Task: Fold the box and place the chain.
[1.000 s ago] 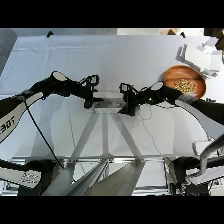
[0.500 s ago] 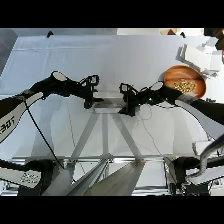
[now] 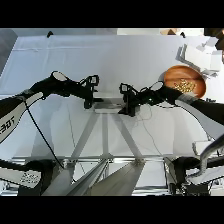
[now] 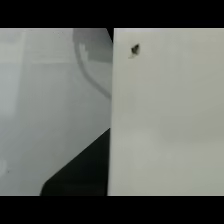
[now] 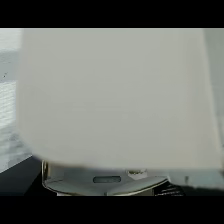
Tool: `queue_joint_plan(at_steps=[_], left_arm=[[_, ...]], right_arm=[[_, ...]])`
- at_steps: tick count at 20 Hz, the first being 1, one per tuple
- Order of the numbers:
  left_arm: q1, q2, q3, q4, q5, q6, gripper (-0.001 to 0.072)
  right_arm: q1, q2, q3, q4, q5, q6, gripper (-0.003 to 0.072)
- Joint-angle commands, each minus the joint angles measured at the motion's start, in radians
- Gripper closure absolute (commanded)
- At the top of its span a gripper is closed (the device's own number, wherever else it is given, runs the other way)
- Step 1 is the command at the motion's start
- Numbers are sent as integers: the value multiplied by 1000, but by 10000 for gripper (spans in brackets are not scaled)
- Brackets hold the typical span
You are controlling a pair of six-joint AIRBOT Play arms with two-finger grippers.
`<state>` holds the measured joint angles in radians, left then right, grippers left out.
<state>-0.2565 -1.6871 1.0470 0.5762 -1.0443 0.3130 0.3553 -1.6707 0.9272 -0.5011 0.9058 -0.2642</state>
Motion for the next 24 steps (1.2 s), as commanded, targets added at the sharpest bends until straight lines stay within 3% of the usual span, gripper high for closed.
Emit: queue_joint_plan(at_steps=[1, 2, 7, 10, 13, 15, 18, 21, 24], left_arm=[[2, 7, 0, -14, -6, 1, 499], [2, 14, 0, -14, -6, 1, 412], [32, 72, 0, -2, -7, 0, 416], [77, 135, 0, 97, -19, -33, 416], [144, 202, 0, 176, -93, -108, 417], [172, 246, 0, 227, -119, -152, 465], [172, 294, 0, 276, -164, -277, 689], [129, 301, 0, 309, -278, -327, 698], [52, 299, 0, 282, -306, -374, 699]], right_arm=[[1, 1, 0, 1, -5, 1, 191], [1, 1, 0, 1, -5, 1, 191], [1, 1, 0, 1, -5, 1, 191], [1, 1, 0, 1, -5, 1, 191], [1, 1, 0, 1, -5, 1, 191], [1, 1, 0, 1, -5, 1, 191], [1, 1, 0, 1, -5, 1, 191], [1, 1, 0, 1, -5, 1, 191], [1, 1, 0, 1, -5, 1, 191]])
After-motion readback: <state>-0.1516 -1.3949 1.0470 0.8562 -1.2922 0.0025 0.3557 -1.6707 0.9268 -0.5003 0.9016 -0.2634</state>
